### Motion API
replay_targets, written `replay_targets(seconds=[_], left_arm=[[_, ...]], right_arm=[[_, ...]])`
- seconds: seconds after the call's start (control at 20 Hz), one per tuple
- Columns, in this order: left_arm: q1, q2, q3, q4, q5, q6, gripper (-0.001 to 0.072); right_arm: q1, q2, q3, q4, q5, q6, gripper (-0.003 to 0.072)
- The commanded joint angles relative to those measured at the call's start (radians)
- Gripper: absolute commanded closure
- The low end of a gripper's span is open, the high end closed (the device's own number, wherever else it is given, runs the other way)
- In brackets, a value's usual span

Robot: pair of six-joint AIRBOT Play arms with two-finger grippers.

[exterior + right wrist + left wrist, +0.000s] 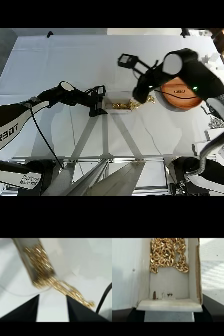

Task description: Fold the box and place the chain.

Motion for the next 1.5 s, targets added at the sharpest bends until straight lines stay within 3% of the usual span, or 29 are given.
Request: replay_targets(seconds=[0.0,0.15,0.35,0.4,0.5,1.0,1.25,1.35,1.45], left_arm=[[0.000,0.000,0.000,0.000,0.000,0.000,0.0453],[0.000,0.000,0.000,0.000,0.000,0.000,0.0453],[0.000,0.000,0.000,0.000,0.000,0.000,0.0453],[0.000,0.000,0.000,0.000,0.000,0.000,0.0453],[0.000,0.000,0.000,0.000,0.000,0.000,0.0453],[0.000,0.000,0.000,0.000,0.000,0.000,0.0453],[0.000,0.000,0.000,0.000,0.000,0.000,0.0453],[0.000,0.000,0.000,0.000,0.000,0.000,0.0453],[0.000,0.000,0.000,0.000,0.000,0.000,0.0453]], right_arm=[[-0.128,0.010,-0.082,0.034,-0.014,-0.284,0.0211],[-0.192,-0.033,-0.165,0.135,-0.060,-0.583,0.0206],[-0.212,-0.166,-0.164,0.237,-0.099,-0.764,0.0204],[-0.212,-0.196,-0.164,0.251,-0.114,-0.791,0.0201],[-0.205,-0.239,-0.164,0.257,-0.152,-0.809,0.0126],[-0.156,-0.337,-0.165,0.254,-0.237,-0.821,0.0148],[-0.138,-0.337,-0.166,0.171,-0.235,-0.795,0.0423],[-0.124,-0.337,-0.166,0.135,-0.225,-0.745,0.0667],[-0.105,-0.334,-0.166,0.102,-0.196,-0.679,0.0677]])
